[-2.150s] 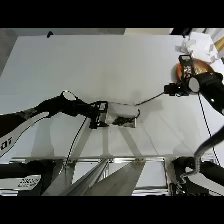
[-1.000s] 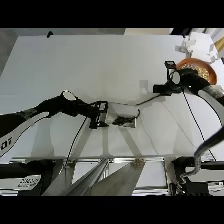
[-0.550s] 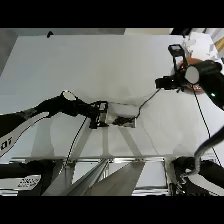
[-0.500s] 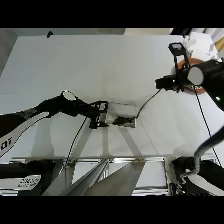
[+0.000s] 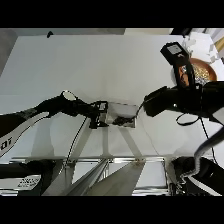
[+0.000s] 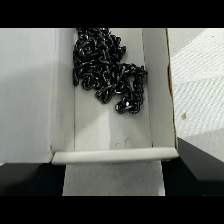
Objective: Fold the box and place the chain.
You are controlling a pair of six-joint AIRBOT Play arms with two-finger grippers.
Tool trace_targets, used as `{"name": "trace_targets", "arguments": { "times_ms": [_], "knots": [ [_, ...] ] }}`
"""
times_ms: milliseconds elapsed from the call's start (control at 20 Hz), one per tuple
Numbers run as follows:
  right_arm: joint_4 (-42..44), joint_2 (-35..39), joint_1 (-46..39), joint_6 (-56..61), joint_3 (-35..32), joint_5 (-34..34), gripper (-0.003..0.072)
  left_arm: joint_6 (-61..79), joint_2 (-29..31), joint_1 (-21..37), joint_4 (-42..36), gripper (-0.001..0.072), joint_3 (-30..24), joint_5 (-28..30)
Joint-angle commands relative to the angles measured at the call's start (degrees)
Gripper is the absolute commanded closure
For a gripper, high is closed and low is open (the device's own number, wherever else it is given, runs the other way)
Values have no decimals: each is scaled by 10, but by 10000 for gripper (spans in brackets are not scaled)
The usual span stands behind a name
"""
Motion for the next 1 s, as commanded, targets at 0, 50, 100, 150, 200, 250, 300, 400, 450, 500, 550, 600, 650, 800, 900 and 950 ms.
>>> {"name": "trace_targets", "arguments": {
  "times_ms": [0, 50, 100, 150, 200, 250, 300, 400, 450, 500, 550, 600, 650, 800, 900, 950],
  "knots": [
    [43, 11, 67, 25, 0, -46, 668, 0, 0, 0, 0, 437, 0, 0],
    [57, 11, 77, 25, 0, -66, 668, 0, 0, 0, 0, 437, 0, 0],
    [61, 11, 85, 25, 0, -84, 668, 0, 0, 0, 0, 437, 0, 0],
    [61, 11, 90, 25, 0, -103, 668, 0, 0, 0, 0, 437, 0, 0],
    [68, 11, 91, 28, 0, -120, 668, 0, 0, 0, 0, 437, 0, 0],
    [76, 10, 91, 38, 0, -137, 668, 0, 0, 0, 0, 437, 0, 0],
    [87, 8, 91, 39, 0, -152, 668, 0, 0, 0, 0, 437, 0, 0],
    [112, 1, 91, 39, 0, -166, 668, 0, 0, 0, 0, 437, 0, 0],
    [114, -5, 91, 39, 0, -164, 668, 0, 0, 0, 0, 437, 0, 0],
    [114, -13, 91, 39, 0, -160, 668, 0, 0, 0, 0, 437, 0, 0],
    [114, -24, 91, 39, 0, -154, 668, 0, 0, 0, 0, 437, 0, 0],
    [114, -39, 91, 39, 0, -147, 668, 0, 0, 0, 0, 437, 0, 0],
    [114, -53, 91, 38, 0, -139, 668, 0, 0, 0, 0, 437, 0, 0],
    [100, -98, 90, 37, 0, -117, 668, 0, 0, 0, 0, 437, 0, 0],
    [82, -121, 90, 37, 0, -109, 668, 0, 0, 0, 0, 437, 0, 0],
    [72, -132, 90, 37, 0, -105, 668, 0, 0, 0, 0, 437, 0, 0]
  ]
}}
